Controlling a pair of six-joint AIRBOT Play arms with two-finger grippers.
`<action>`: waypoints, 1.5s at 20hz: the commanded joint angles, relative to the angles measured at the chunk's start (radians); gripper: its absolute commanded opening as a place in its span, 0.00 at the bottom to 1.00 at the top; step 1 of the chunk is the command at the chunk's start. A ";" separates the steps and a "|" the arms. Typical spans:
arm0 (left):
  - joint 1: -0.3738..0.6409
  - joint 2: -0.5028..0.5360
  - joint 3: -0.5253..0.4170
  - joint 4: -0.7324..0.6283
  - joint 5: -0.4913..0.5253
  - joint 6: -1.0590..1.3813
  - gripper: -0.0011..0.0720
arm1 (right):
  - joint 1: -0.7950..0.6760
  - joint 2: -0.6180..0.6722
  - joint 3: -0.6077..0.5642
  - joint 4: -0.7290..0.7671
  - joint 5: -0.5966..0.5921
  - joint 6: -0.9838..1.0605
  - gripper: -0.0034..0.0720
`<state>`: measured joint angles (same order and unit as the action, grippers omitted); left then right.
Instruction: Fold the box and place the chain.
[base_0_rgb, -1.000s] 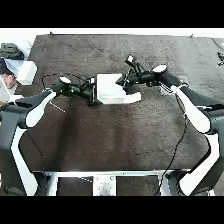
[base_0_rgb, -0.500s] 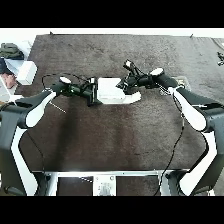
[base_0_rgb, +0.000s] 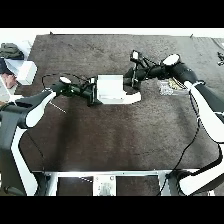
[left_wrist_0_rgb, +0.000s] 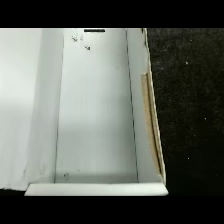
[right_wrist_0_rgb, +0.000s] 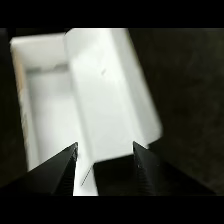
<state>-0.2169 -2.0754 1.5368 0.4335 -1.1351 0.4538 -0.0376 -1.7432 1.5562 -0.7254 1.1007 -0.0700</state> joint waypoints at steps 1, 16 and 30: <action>0.000 0.000 0.000 0.000 0.001 0.000 0.49 | -0.003 0.006 -0.020 -0.194 0.081 0.001 0.58; 0.000 0.000 0.000 0.000 0.000 0.000 0.49 | 0.076 -0.079 -0.048 -0.247 -0.076 -0.005 0.67; 0.000 0.000 0.000 0.000 0.000 0.000 0.49 | 0.107 -0.126 -0.048 -0.161 -0.045 -0.016 0.33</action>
<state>-0.2161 -2.0754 1.5368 0.4335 -1.1362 0.4538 0.0673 -1.8515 1.5085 -0.9161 1.0634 -0.0837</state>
